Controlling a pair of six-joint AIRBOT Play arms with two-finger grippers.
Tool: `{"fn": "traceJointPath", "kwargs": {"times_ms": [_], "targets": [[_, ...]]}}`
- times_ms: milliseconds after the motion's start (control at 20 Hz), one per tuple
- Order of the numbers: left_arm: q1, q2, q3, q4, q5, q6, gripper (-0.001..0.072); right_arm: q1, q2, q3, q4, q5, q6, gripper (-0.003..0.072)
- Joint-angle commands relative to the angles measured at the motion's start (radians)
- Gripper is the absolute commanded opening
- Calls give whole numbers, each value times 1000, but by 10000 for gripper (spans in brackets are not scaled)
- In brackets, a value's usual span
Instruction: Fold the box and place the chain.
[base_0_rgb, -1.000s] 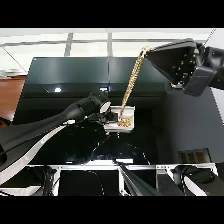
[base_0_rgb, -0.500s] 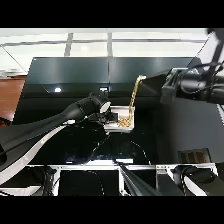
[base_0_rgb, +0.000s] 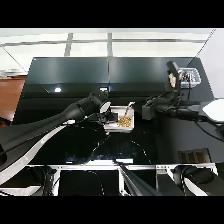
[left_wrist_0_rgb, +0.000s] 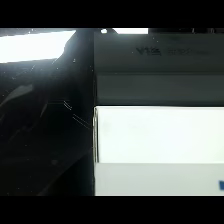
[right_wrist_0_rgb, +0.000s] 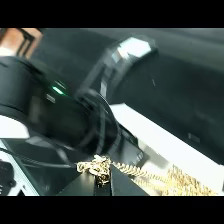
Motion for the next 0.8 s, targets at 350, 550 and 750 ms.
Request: {"fn": "traceJointPath", "kwargs": {"times_ms": [350,550,750], "targets": [[0,0,1,1,3,0,30,32,-153,-83,-4,-65,13,260],[1,0,1,1,3,0,29,-59,-150,-82,-48,-29,12,258],[1,0,1,2,0,6,30,-219,-150,-82,-95,70,12,258]]}}
